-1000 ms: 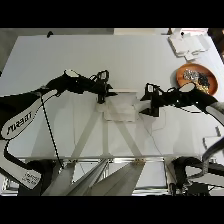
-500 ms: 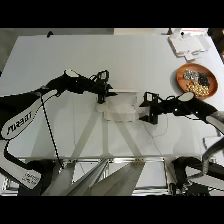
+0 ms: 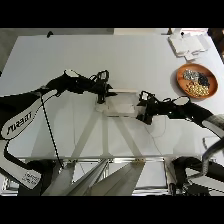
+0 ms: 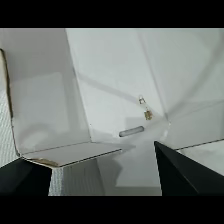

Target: Fold the box and place the chain.

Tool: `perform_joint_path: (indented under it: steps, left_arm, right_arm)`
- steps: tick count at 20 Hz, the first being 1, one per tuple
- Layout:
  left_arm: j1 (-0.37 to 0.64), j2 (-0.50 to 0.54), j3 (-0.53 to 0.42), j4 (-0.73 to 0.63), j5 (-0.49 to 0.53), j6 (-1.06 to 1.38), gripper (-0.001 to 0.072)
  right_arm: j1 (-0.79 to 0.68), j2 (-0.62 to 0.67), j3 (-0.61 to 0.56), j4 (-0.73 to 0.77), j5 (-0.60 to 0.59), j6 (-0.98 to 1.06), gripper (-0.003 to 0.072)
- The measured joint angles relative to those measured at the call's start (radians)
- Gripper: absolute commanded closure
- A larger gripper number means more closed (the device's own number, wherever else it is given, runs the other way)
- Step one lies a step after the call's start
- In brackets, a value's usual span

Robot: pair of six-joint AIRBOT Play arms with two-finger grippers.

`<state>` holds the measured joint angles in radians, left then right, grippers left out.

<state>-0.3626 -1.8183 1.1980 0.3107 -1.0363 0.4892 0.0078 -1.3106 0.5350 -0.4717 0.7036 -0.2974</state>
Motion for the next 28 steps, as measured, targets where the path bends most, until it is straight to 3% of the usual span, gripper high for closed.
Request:
perform_joint_path:
  steps: [11, 21, 28]
  left_arm:
    - [0.0, 0.0, 0.0, 0.0, 0.0, 0.001, 0.0693]
    - [0.0, 0.0, 0.0, 0.0, 0.0, 0.0, 0.0693]
    - [0.0, 0.0, 0.0, -0.001, 0.003, 0.0, 0.0693]
  right_arm:
    - [0.002, 0.066, -0.001, -0.072, -0.029, 0.202, 0.002]
    - [-0.014, 0.036, 0.015, 0.022, -0.02, 0.047, 0.002]
    - [-0.075, -0.055, 0.115, 0.027, 0.081, -0.05, 0.002]
